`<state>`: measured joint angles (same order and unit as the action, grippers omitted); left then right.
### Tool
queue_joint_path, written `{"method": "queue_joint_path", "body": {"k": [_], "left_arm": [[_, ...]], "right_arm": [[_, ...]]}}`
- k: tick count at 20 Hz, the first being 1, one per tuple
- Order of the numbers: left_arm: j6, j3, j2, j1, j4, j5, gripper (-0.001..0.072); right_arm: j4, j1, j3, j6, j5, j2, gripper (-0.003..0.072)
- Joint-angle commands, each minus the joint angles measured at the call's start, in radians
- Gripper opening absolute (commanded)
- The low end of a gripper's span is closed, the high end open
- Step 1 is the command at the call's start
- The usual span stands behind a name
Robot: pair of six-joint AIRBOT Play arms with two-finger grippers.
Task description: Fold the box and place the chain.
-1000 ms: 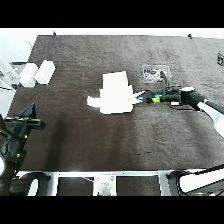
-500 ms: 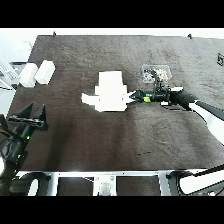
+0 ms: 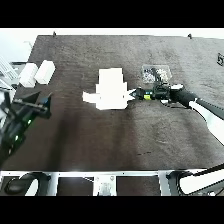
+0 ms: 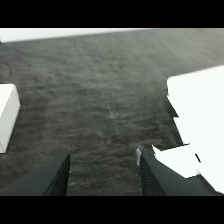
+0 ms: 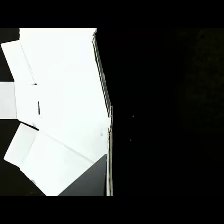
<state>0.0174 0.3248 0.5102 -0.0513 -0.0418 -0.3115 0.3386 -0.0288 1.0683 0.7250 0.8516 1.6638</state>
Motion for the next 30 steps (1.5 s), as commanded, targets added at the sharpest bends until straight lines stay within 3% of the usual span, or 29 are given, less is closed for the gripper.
{"method": "queue_joint_path", "body": {"k": [1,5,9,14,16,18,23,30], "left_arm": [[-0.011,0.211,0.326,0.000,-0.033,-0.154,0.0480],[0.025,0.486,0.674,0.000,-0.041,-0.341,0.0479],[0.296,0.804,0.960,0.003,-0.276,-0.512,0.0480],[0.602,1.203,1.233,0.048,-0.591,-0.714,0.0480],[0.689,1.360,1.340,0.057,-0.620,-0.844,0.0480],[0.773,1.482,1.429,0.062,-0.644,-0.908,0.0481],[0.825,1.609,1.523,0.127,-0.739,-0.916,0.0480],[0.843,1.651,1.579,0.172,-0.740,-0.866,0.0481]], "right_arm": [[0.002,0.001,0.006,0.000,-0.018,0.007,0.0005],[0.010,0.000,0.006,0.000,-0.014,0.023,0.0006],[0.009,0.000,0.006,0.000,-0.018,0.025,0.0005],[0.009,-0.001,0.006,0.000,-0.021,0.025,0.0006],[0.008,-0.001,0.006,0.000,-0.021,0.025,0.0006],[0.008,-0.001,0.006,0.000,-0.021,0.025,0.0006],[0.001,-0.001,0.006,0.000,-0.022,0.025,0.0007],[0.001,-0.001,0.006,0.000,-0.021,0.025,0.0007]]}}
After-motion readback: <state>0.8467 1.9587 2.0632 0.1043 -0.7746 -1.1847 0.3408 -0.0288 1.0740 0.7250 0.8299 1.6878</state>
